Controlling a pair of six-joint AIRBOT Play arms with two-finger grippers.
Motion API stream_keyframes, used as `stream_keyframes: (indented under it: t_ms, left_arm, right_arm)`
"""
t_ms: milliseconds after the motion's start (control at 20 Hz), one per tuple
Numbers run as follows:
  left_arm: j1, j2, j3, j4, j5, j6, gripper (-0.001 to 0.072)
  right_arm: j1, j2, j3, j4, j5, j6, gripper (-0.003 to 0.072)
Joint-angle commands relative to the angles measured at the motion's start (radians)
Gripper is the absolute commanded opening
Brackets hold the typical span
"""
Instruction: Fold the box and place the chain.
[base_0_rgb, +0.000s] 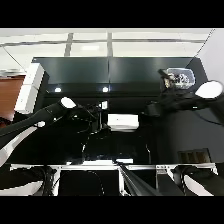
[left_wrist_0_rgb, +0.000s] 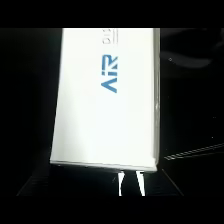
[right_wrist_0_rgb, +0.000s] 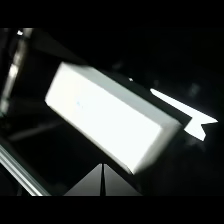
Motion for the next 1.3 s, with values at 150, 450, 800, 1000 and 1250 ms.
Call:
stream_keyframes:
  t_ms: [150, 450, 800, 1000, 1250]
  left_arm:
    - [0.003, 0.140, 0.010, 0.122, -0.018, -0.172, 0.0714]
    - [-0.173, 0.003, 0.251, 0.170, -0.029, -0.352, 0.0701]
    - [-0.219, -0.225, 0.493, 0.307, -0.227, -0.597, 0.0701]
    - [-0.219, -0.225, 0.493, 0.308, -0.228, -0.596, 0.0701]
    - [-0.219, -0.225, 0.521, 0.316, -0.246, -0.597, 0.0701]
  right_arm:
    - [-0.207, 0.148, 0.042, -0.322, 0.157, 0.085, 0.0027]
    - [-0.225, 0.148, 0.006, -0.190, -0.041, 0.092, 0.0027]
    - [-0.226, 0.148, 0.004, -0.202, -0.023, 0.075, 0.0027]
    - [-0.226, 0.148, 0.004, -0.202, -0.020, 0.061, 0.0027]
    - [-0.226, 0.148, 0.004, -0.202, -0.021, 0.060, 0.0027]
